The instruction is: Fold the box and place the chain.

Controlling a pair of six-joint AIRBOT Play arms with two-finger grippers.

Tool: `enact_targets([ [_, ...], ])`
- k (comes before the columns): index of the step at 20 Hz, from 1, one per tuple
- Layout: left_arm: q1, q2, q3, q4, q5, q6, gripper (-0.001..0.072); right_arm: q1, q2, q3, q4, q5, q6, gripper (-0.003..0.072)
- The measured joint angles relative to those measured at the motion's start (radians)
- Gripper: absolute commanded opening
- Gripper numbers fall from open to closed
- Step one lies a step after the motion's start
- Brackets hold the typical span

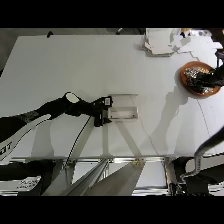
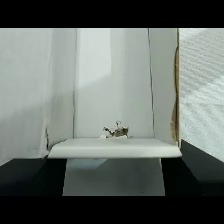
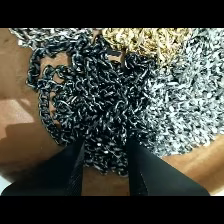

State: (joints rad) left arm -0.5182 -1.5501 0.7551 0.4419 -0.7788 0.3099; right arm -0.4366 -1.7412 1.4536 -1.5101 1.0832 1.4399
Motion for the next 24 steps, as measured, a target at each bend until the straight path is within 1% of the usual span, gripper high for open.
enact_targets([
  [2, 0.0, 0.0, 0.0, 0.0, 0.0, 0.0, 0.0272, 0.0, -0.009, 0.0, 0.011, 0.0, 0.0, 0.0103],
  [3, 0.0, 0.0, 0.0, 0.0, 0.0, 0.0, 0.0272, -0.001, -0.012, 0.0, 0.014, 0.0, 0.0, 0.0021],
  [4, 0.0, 0.0, 0.0, 0.0, 0.0, 0.0, 0.0272, -0.001, -0.014, 0.0, 0.015, -0.001, 0.001, 0.0012],
  [7, 0.0, 0.0, 0.0, 0.0, 0.0, 0.0, 0.0272, -0.001, -0.006, 0.0, 0.019, 0.003, 0.0, 0.0011],
  [10, 0.0, 0.0, 0.0, 0.0, 0.0, 0.0, 0.0272, 0.002, 0.058, 0.0, 0.02, 0.01, -0.024, 0.0011],
  [12, 0.0, 0.0, 0.0, 0.0, 0.0, 0.0, 0.0272, 0.013, 0.135, 0.0, 0.021, 0.024, -0.058, 0.0011],
  [15, 0.0, 0.0, 0.0, 0.0, 0.0, 0.0, 0.0272, 0.042, 0.288, 0.0, 0.024, 0.059, -0.104, 0.0011],
  [17, 0.0, 0.0, 0.0, 0.0, 0.0, 0.0, 0.0272, 0.07, 0.397, 0.0, 0.053, 0.086, -0.12, 0.0011],
  [21, 0.0, 0.0, 0.0, 0.0, 0.0, 0.0, 0.0272, 0.155, 0.582, 0.0, 0.13, 0.151, -0.138, 0.0011],
  [24, 0.0, 0.0, 0.0, 0.0, 0.0, 0.0, 0.0272, 0.23, 0.686, 0.0, 0.161, 0.218, -0.147, 0.0011],
])
